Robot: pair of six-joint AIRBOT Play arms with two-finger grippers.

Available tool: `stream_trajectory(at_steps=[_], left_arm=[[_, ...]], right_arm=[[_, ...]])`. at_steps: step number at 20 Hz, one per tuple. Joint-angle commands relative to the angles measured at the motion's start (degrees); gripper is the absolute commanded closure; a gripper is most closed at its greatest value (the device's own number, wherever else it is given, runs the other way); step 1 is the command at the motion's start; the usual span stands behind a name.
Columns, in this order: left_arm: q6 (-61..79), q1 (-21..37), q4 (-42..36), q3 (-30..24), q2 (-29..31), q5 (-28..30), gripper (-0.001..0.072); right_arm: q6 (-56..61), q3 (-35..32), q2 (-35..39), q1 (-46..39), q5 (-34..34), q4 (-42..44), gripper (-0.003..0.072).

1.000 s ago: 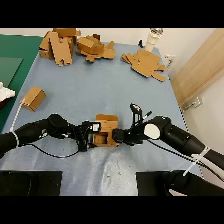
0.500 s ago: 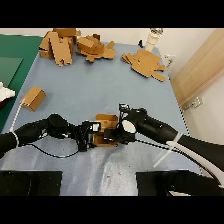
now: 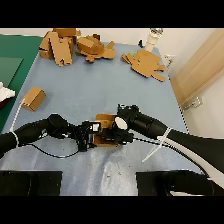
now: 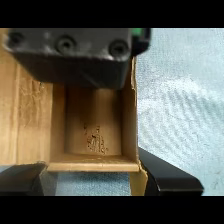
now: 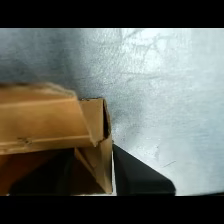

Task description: Fold the box.

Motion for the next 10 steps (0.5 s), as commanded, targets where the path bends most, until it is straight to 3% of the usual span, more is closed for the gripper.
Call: stream_trajectory(at_steps=[1, 5, 10], left_arm=[[-0.02, 0.0, 0.0, -0.02, 0.02, 0.61, 0.0422], [-0.02, 0.0, 0.0, -0.02, 0.0, 0.63, 0.0423], [-0.02, 0.0, 0.0, -0.02, 0.0, 0.61, 0.0422]], right_arm=[[1.53, 0.17, -1.4, 0.04, 1.55, 0.46, 0.0469], [1.53, 0.17, -2.49, 0.11, 1.4, -0.44, 0.0663], [1.4, 0.17, -2.56, 0.22, 1.16, -1.22, 0.0683]])
